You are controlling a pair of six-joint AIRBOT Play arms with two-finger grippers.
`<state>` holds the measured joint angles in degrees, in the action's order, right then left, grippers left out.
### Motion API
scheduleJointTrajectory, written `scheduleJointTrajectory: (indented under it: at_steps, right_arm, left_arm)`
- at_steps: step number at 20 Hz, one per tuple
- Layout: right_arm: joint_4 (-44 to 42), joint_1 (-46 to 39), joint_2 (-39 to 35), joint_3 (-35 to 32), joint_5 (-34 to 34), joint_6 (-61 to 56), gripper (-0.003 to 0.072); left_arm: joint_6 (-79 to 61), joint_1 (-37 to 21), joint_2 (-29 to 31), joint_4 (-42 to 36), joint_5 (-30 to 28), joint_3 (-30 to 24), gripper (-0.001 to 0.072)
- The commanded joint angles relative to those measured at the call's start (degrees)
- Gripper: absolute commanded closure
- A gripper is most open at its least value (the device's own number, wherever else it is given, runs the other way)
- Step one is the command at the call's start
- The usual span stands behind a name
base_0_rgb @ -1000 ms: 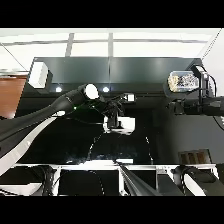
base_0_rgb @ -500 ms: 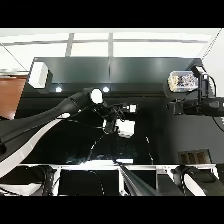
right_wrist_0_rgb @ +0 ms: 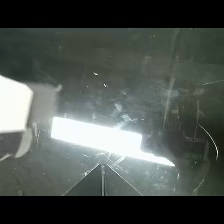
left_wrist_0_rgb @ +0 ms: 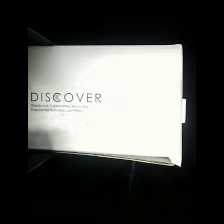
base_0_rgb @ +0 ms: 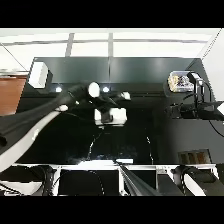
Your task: Fold the box and place the chain.
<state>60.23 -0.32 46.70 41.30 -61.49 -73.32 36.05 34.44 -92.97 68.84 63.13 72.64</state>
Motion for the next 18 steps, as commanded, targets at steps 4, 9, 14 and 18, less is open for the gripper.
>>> scheduleJointTrajectory:
  at_steps: [4,9,14,18]
  right_arm:
    - [0.0,0.0,0.0,-0.2,0.7,0.0,0.0669]
    - [-0.1,0.0,0.0,-0.2,2.0,0.0,0.0669]
    - [-0.2,0.0,0.0,-0.2,2.0,-0.9,0.0669]
    - [-0.2,0.0,0.0,-0.2,3.0,-1.3,0.0669]
  left_arm:
    - [32.7,-24.5,2.6,17.2,19.9,1.3,0.0414]
    - [40.5,-46.6,3.2,19.1,21.9,1.3,0.0413]
    - [40.5,-58.6,4.1,17.1,11.9,1.3,0.0413]
    - [32.8,-58.7,4.0,13.4,-0.7,1.3,0.0414]
